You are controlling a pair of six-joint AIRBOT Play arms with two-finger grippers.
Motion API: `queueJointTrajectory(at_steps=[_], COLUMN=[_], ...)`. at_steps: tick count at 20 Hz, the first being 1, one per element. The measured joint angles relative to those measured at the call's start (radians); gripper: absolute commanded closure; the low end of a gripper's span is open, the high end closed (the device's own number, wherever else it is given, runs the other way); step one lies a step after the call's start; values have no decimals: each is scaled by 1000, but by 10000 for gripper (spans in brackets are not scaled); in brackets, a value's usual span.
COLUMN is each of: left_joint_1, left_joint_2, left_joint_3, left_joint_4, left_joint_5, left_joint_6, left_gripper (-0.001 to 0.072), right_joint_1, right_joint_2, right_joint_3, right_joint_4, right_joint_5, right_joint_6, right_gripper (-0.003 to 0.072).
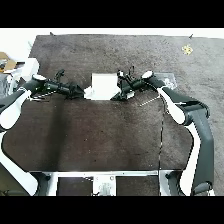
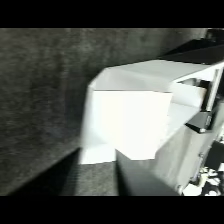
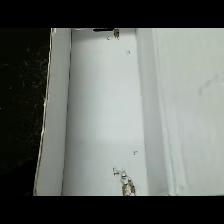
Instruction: Fold the box and place the chain.
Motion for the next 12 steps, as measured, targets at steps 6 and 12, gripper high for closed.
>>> queueJointTrajectory(at_steps=[6,12], left_joint_1=[-6,-20], left_joint_2=[2,-1], left_joint_3=[1,48], left_joint_4=[-30,-26], left_joint_5=[-21,-50], left_joint_6=[18,20], left_gripper=[392,392], right_joint_1=[0,0], right_joint_2=[0,0], right_joint_3=[0,0], right_joint_4=[0,1], right_joint_5=[0,0], right_joint_6=[0,1], right_gripper=[248,248])
